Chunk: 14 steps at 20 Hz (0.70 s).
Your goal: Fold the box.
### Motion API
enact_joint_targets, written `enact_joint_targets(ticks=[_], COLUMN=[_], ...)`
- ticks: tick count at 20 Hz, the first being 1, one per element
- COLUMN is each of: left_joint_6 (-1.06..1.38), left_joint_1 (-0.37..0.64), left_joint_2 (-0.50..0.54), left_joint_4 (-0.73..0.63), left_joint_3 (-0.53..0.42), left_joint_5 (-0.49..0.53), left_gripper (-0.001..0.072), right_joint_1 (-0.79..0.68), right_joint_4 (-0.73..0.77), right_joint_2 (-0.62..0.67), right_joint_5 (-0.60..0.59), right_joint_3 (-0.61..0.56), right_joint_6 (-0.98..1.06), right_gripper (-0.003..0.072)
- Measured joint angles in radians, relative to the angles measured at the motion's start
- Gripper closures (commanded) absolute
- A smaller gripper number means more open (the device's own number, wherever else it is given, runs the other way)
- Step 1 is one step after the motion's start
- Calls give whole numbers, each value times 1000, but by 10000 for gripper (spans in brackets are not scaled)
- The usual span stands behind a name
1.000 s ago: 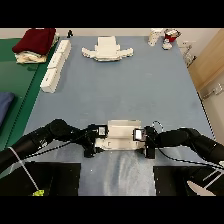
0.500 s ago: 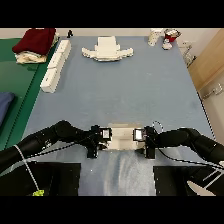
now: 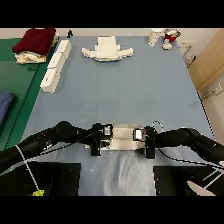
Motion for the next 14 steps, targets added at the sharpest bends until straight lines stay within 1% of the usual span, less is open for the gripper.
enact_joint_targets(ticks=[2, 3, 4, 5, 6, 10, 11, 12, 13, 14], left_joint_6=[3, 3, 4, 5, 6, 7, 7, 6, 0, -2], left_joint_1=[0, 0, 0, 0, 0, 0, 0, 0, 0, 0], left_joint_2=[-9, -16, -23, -29, -35, -44, -45, -46, -46, -46], left_joint_4=[-20, -30, -36, -40, -45, -56, -58, -59, -60, -59], left_joint_3=[0, 0, 0, 0, 0, 1, 0, 1, 0, 0], left_joint_5=[0, -3, -6, -10, -13, -18, -19, -20, -24, -29], left_gripper=[541, 516, 374, 187, 151, 152, 163, 298, 496, 585], right_joint_1=[0, 0, 0, 0, 0, 0, 0, 0, 0, 0], right_joint_4=[0, 0, 0, 0, 0, 0, 0, 0, 0, 0], right_joint_2=[0, 0, 0, 0, 0, 0, 0, 0, 0, 0], right_joint_5=[0, 0, 0, 0, 0, 0, 0, 0, 0, 0], right_joint_3=[0, 0, 0, 0, 0, 0, 0, 0, 0, 0], right_joint_6=[0, -1, -1, -1, -2, -2, -2, -2, -2, -3], right_gripper=[178, 177, 177, 177, 177, 178, 177, 177, 177, 177])
